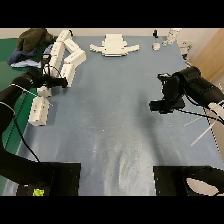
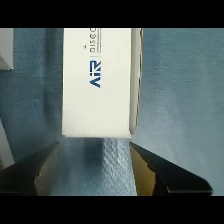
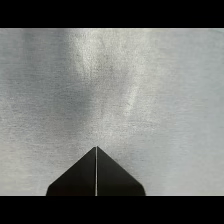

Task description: Fold the box.

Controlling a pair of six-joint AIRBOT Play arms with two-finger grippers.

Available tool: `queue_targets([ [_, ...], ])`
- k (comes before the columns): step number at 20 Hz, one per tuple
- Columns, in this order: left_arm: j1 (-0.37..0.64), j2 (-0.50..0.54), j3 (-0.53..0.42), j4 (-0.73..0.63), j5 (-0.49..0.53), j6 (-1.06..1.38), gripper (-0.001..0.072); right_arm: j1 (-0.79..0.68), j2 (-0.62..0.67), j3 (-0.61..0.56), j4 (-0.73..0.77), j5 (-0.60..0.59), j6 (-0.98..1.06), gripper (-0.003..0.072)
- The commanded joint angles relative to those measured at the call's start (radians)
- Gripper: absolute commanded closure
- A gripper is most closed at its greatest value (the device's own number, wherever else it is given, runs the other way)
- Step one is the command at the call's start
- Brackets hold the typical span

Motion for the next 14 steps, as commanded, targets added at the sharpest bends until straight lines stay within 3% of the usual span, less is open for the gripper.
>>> queue_targets([
  [1, 0.036, 0.092, 0.001, 0.001, -0.192, 0.003, 0.0016, 0.000, 0.000, 0.001, 0.000, 0.000, 0.000, 0.0680],
  [4, 0.041, 0.195, 0.001, -0.001, -0.352, 0.003, 0.0018, 0.000, 0.000, 0.001, 0.000, 0.000, 0.000, 0.0681],
  [5, 0.040, 0.228, 0.001, -0.008, -0.406, -0.002, 0.0109, 0.000, 0.000, 0.001, 0.000, 0.000, 0.000, 0.0680],
  [6, 0.039, 0.263, 0.001, -0.018, -0.474, -0.023, 0.0441, 0.000, 0.000, 0.001, 0.000, 0.000, 0.000, 0.0681],
  [7, 0.039, 0.295, 0.001, -0.023, -0.534, -0.019, 0.0692, 0.000, 0.000, 0.001, 0.000, 0.000, 0.000, 0.0681],
  [11, 0.021, 0.415, -0.005, -0.029, -0.686, -0.048, 0.0699, 0.000, 0.000, 0.001, 0.000, 0.000, 0.000, 0.0680],
  [14, -0.068, 0.531, -0.061, -0.029, -0.701, -0.126, 0.0700, 0.000, 0.000, 0.001, 0.000, 0.000, 0.000, 0.0681],
])
